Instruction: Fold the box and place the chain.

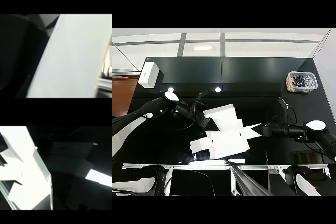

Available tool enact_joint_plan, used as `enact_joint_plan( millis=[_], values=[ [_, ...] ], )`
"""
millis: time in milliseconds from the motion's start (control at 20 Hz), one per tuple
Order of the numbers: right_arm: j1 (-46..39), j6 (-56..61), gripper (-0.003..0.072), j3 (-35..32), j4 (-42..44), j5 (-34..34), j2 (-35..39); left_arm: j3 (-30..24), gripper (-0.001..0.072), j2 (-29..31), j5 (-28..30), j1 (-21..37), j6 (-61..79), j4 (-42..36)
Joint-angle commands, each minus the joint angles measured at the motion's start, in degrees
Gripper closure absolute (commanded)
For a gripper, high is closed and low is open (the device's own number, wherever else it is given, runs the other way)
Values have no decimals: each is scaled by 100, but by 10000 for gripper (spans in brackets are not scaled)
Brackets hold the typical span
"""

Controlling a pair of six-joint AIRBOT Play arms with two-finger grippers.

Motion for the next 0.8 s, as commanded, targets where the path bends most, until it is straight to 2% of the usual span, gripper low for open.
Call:
enact_joint_plan(
  millis=[0,50,100,150,200,400,500,600,650,700,750],
  values=[
    [4,15,677,-2,4,-13,4,11,229,-31,-170,146,326,-20],
    [4,17,678,-2,4,-11,4,11,230,-31,-184,234,354,-20],
    [4,17,677,-2,4,-11,4,9,327,-33,-179,334,361,7],
    [4,17,677,-2,4,-11,4,9,506,-37,-181,407,382,48],
    [4,15,677,-2,4,-15,4,9,607,-50,-192,444,380,55],
    [4,15,677,-2,2,-15,4,9,608,-59,-341,452,393,350],
    [2,15,677,-2,2,-22,4,9,684,-59,-468,452,398,568],
    [-2,15,673,0,-9,-107,4,11,685,-52,-501,452,402,678],
    [-37,15,504,0,-22,-157,4,11,686,-42,-503,452,442,671],
    [-118,20,177,20,-48,-125,4,31,687,-13,-498,450,461,671],
    [-254,15,75,116,-177,44,7,46,688,50,-474,448,466,675]
  ],
)
